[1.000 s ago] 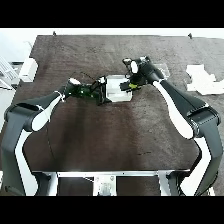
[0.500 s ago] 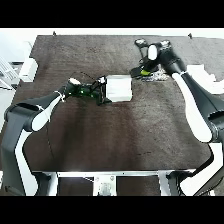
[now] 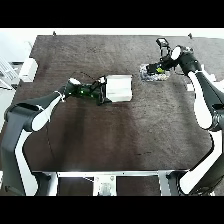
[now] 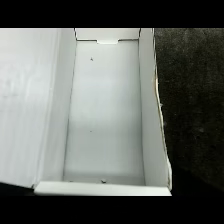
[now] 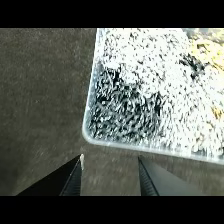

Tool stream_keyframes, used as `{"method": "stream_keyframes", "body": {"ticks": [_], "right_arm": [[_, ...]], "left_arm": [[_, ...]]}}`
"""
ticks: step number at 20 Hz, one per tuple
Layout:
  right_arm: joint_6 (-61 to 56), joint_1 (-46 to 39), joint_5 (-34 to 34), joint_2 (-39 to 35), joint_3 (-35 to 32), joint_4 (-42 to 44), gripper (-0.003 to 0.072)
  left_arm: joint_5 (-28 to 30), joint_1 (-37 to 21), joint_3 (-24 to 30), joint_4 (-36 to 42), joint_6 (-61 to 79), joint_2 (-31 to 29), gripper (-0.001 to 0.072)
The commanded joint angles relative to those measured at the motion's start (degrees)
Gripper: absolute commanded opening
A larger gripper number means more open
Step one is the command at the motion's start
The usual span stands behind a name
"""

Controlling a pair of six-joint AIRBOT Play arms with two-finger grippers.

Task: Fold the box and place the chain.

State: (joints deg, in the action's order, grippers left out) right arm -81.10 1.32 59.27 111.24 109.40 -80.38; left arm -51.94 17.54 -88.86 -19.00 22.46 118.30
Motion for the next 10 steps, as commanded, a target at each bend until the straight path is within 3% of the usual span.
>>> {"method": "stream_keyframes", "body": {"ticks": [1, 6, 10], "right_arm": [[5.6, -1.5, -2.8, 2.9, 0.3, 5.7, 0.0397], [8.3, -1.6, -2.8, 7.3, 3.0, 8.7, 0.0396], [8.3, -1.7, -1.7, 8.4, 4.5, 8.9, 0.0328]], "left_arm": [[0.0, 0.0, 0.0, 0.0, 0.0, 0.0, 0.0466], [0.0, 0.0, 0.0, 0.0, 0.0, 0.0, 0.0467], [0.0, 0.0, 0.0, 0.0, 0.0, 0.0, 0.0466]]}}
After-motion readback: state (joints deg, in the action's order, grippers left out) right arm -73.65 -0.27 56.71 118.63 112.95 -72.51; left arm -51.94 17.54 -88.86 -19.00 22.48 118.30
